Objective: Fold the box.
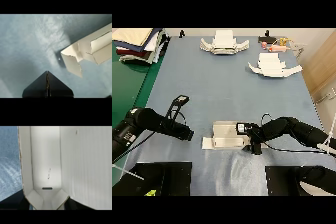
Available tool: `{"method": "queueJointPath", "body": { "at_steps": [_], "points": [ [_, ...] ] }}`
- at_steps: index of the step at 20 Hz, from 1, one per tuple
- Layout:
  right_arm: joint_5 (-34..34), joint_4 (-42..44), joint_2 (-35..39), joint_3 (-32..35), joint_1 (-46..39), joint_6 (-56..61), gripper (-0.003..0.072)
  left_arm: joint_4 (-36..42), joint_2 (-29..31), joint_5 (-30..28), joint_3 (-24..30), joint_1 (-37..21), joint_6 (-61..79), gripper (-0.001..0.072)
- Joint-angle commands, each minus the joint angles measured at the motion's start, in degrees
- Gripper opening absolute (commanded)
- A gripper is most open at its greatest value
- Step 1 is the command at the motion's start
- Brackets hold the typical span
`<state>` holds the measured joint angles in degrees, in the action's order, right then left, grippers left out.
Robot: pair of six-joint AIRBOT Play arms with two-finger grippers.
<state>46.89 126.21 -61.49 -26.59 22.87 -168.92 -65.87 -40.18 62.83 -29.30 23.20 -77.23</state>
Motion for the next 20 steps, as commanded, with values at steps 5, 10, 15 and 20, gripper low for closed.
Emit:
{"method": "queueJointPath", "body": {
  "at_steps": [5,10,15,20],
  "points": [
    [0.04,0.00,0.02,0.00,-0.02,0.00,0.0446,16.22,-5.51,-11.56,8.17,5.35,2.78,0.0014],
    [0.04,0.00,0.02,0.00,-0.02,0.00,0.0445,17.00,-5.55,-15.52,8.17,8.94,1.64,0.0015],
    [0.07,0.00,0.02,0.00,-0.02,0.00,0.0446,14.32,-5.46,-12.79,7.37,8.39,0.35,0.0015],
    [0.07,0.00,0.02,0.00,-0.02,0.00,0.0445,7.74,-1.46,-7.58,5.90,2.73,-4.28,0.0015]
  ]
}}
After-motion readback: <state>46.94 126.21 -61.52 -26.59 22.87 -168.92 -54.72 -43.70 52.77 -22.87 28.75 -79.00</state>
